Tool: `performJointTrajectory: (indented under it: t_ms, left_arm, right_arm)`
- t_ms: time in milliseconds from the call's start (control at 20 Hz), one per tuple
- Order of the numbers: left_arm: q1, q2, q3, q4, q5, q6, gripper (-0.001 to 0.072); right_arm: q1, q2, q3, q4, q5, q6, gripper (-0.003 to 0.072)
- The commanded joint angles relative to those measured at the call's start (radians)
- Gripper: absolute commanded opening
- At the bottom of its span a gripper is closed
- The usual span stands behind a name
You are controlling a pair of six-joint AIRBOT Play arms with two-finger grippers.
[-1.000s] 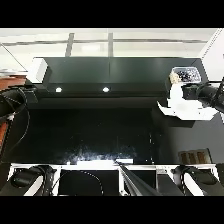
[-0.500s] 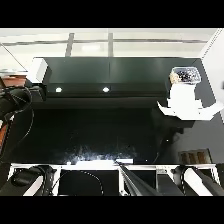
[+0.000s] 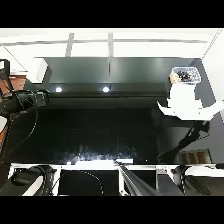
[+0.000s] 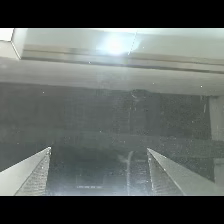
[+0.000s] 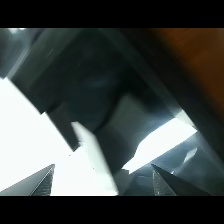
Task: Fold the box and place the chain.
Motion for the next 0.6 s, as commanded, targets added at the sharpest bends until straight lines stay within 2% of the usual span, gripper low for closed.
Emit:
performJointTrajectory:
  t_ms: [0, 50, 100, 250, 400, 500, 550]
  left_arm:
    - [-0.001, -0.004, 0.0, -0.002, -0.019, 0.0, 0.0708]
    - [-0.001, -0.004, 0.0, -0.002, -0.021, 0.0, 0.0708]
    - [-0.001, -0.004, 0.0, -0.002, -0.021, 0.0, 0.0708]
    - [-0.001, -0.004, 0.0, -0.002, -0.029, 0.0, 0.0708]
    - [-0.001, -0.004, 0.0, -0.002, -0.033, 0.0, 0.0708]
    - [0.0, -0.004, 0.0, -0.002, -0.032, 0.0, 0.0708]
    - [-0.001, -0.004, 0.0, -0.002, -0.032, 0.0, 0.0707]
  right_arm:
    - [0.02, -0.168, 0.095, 0.113, 0.167, -0.11, 0.0697]
    - [0.035, -0.194, 0.109, 0.111, 0.172, -0.11, 0.0691]
    - [0.046, -0.217, 0.121, 0.11, 0.174, -0.11, 0.0613]
    - [0.065, -0.266, 0.129, 0.107, 0.193, -0.11, 0.0523]
    - [0.067, -0.274, 0.129, 0.053, 0.245, -0.109, 0.0524]
    - [0.067, -0.274, 0.129, 0.002, 0.257, -0.109, 0.033]
    - [0.067, -0.275, 0.129, 0.002, 0.253, -0.11, 0.0304]
